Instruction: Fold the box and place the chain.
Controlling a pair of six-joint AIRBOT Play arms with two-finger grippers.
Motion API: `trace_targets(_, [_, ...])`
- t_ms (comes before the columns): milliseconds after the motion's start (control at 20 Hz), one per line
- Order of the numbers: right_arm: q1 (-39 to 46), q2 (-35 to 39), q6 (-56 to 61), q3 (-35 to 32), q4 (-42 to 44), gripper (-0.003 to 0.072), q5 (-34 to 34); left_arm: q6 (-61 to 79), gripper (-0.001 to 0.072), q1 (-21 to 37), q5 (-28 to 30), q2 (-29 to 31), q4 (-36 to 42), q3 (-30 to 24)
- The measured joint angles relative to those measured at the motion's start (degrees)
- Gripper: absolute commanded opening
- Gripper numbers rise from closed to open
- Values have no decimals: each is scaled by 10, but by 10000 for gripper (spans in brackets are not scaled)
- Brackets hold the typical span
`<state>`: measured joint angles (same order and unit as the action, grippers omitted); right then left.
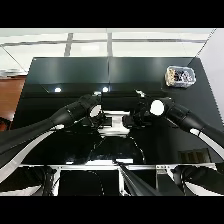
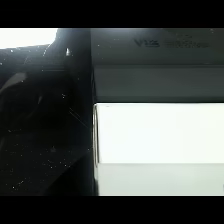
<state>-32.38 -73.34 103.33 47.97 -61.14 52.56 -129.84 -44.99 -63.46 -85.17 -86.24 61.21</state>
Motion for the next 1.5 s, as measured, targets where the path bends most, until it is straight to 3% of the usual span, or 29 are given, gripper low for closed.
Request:
trace_targets(350, [-65,-35,120,55,-125,340,21,0,28,0,0,0,0,0])
trace_targets(450, [-85,-61,153,86,-163,260,54,0,27,0,-1,0,0,0])
trace_targets(600, [-104,-86,197,115,-203,238,96,0,27,0,-1,0,0,0])
trace_targets(650, [-108,-90,209,120,-210,177,103,0,27,0,-1,0,0,0])
trace_targets(1100, [-117,-109,253,132,-231,176,124,0,27,0,0,0,1,0])
trace_targets(1150, [-117,-112,254,133,-231,117,125,0,27,0,0,0,1,0])
trace_targets(1200, [-117,-114,255,133,-230,13,124,0,27,0,0,0,1,0])
trace_targets(1450, [-117,-118,259,133,-224,27,122,-2,27,0,-2,0,1,0])
trace_targets(1500, [-117,-118,258,133,-223,178,122,-1,27,0,-2,0,1,0])
